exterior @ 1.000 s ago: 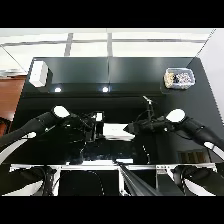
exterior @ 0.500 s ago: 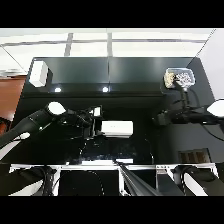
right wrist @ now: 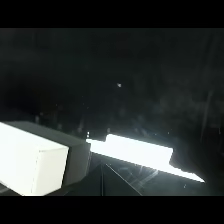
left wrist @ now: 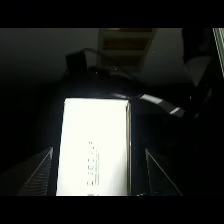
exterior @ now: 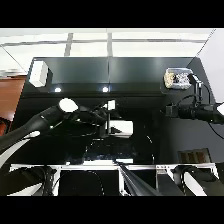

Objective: Fold the box and place the chain.

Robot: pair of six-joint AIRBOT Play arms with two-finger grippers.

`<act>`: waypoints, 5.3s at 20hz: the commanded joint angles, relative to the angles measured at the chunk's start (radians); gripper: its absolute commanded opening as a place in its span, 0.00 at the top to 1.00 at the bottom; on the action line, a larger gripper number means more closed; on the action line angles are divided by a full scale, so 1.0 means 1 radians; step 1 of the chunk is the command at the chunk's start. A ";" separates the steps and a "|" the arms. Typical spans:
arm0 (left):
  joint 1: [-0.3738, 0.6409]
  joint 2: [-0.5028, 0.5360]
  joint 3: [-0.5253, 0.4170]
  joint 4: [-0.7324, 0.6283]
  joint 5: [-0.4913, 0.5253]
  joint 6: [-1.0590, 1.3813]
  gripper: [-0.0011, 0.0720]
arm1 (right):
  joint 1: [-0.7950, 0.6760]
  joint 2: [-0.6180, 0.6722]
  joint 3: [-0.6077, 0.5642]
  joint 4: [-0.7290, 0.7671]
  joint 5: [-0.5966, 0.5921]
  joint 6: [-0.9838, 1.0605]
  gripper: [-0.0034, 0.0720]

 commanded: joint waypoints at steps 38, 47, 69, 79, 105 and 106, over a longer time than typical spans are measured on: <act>-0.090 -0.132 0.043 0.281 0.061 -0.095 0.02 | -0.003 0.001 0.000 -0.002 -0.047 -0.040 0.93; 0.097 0.024 0.189 0.880 -0.133 -1.004 0.60 | -0.003 0.001 0.000 -0.002 -0.045 -0.040 0.93; 1.028 -0.235 0.338 0.773 0.114 -1.147 0.58 | -0.003 0.000 0.000 0.000 -0.100 0.009 0.93; 0.991 -0.316 0.663 0.784 -0.036 -1.174 0.01 | 0.035 -0.001 0.000 0.017 -0.117 0.023 0.93; 0.578 0.799 -0.298 0.777 0.140 -1.322 0.95 | 0.332 -0.101 0.000 -0.304 -0.385 0.076 0.93; 0.578 0.799 -0.298 0.777 0.140 -1.322 0.95 | 0.332 -0.101 0.000 -0.304 -0.385 0.076 0.93</act>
